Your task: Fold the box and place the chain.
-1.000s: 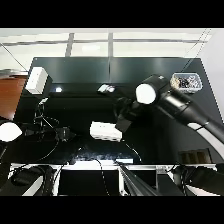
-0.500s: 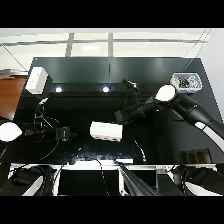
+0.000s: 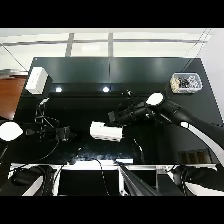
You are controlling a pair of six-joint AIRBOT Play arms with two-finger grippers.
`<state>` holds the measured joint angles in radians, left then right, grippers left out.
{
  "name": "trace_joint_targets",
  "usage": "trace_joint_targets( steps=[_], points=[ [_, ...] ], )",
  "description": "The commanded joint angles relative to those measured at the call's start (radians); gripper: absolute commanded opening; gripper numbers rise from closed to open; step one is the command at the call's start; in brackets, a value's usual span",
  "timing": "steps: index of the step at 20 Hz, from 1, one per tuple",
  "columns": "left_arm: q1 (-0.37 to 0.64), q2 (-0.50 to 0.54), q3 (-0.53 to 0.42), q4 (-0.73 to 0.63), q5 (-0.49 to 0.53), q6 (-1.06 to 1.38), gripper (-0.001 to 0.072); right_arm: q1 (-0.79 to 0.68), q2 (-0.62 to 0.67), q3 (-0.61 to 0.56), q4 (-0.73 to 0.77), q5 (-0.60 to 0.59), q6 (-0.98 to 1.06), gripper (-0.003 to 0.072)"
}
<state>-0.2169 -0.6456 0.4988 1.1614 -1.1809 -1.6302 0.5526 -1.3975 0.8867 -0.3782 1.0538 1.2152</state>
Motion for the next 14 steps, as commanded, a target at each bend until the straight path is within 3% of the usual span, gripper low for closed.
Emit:
trace_joint_targets(
  steps=[1, 14],
  points=[
    [0.001, 0.000, 0.000, 0.000, -0.006, 0.000, 0.0696, -0.011, -0.006, -0.002, -0.055, 0.065, -0.003, 0.0020],
    [0.001, -0.001, 0.000, -0.019, -0.004, 0.000, 0.0696, 0.000, -0.006, -0.002, -0.094, 0.005, 0.038, 0.0019]
  ],
)
